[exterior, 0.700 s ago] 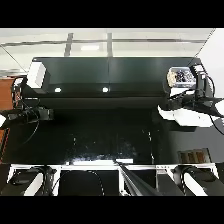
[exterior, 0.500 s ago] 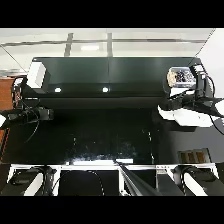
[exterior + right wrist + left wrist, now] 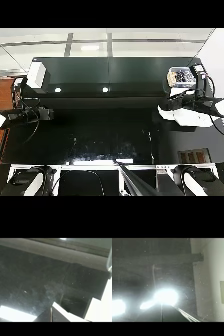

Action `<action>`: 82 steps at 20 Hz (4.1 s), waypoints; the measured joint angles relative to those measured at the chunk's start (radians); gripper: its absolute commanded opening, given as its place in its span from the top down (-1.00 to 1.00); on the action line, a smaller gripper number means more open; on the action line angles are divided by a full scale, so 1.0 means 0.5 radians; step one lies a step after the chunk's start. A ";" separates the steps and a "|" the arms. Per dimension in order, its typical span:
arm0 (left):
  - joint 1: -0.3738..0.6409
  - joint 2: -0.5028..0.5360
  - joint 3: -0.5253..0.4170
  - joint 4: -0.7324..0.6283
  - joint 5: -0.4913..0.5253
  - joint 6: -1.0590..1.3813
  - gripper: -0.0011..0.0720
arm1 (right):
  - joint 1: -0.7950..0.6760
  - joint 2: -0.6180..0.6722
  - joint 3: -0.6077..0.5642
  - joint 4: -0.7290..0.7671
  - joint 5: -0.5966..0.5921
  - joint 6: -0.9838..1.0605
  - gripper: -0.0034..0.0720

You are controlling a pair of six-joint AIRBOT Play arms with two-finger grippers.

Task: Fold the box and place the chain.

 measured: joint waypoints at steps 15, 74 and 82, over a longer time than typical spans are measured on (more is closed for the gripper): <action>-0.228 -0.234 0.034 -0.046 0.076 -0.230 -0.96 | -0.319 -0.082 0.096 -0.507 -0.079 0.631 -0.96; -0.682 -1.956 1.015 -1.387 -0.459 0.871 -0.96 | 0.192 0.352 -0.581 0.677 0.005 0.299 0.86; -0.716 -2.212 1.291 -1.479 -1.025 1.380 -0.66 | 0.196 0.352 -0.583 0.678 0.103 0.305 0.86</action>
